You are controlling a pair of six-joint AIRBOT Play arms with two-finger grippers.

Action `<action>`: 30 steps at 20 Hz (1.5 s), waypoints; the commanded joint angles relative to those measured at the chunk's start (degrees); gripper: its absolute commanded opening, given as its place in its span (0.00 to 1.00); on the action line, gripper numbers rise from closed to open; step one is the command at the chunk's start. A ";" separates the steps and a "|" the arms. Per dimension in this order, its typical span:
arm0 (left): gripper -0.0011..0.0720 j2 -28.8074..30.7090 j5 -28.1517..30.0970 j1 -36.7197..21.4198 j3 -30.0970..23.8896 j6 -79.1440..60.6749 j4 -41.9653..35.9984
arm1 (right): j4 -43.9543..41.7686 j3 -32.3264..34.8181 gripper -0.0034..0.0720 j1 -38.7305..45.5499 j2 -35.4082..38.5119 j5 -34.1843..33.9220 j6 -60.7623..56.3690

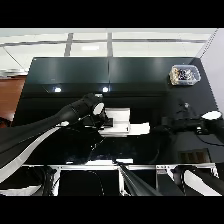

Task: Fold the box and place the chain.

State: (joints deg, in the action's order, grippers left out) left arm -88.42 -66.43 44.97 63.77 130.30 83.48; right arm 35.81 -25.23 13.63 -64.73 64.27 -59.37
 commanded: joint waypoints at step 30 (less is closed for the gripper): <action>0.05 -0.02 -0.02 -0.04 0.04 0.00 0.02 | 9.66 -17.92 0.52 -37.79 -5.44 -9.18 -22.71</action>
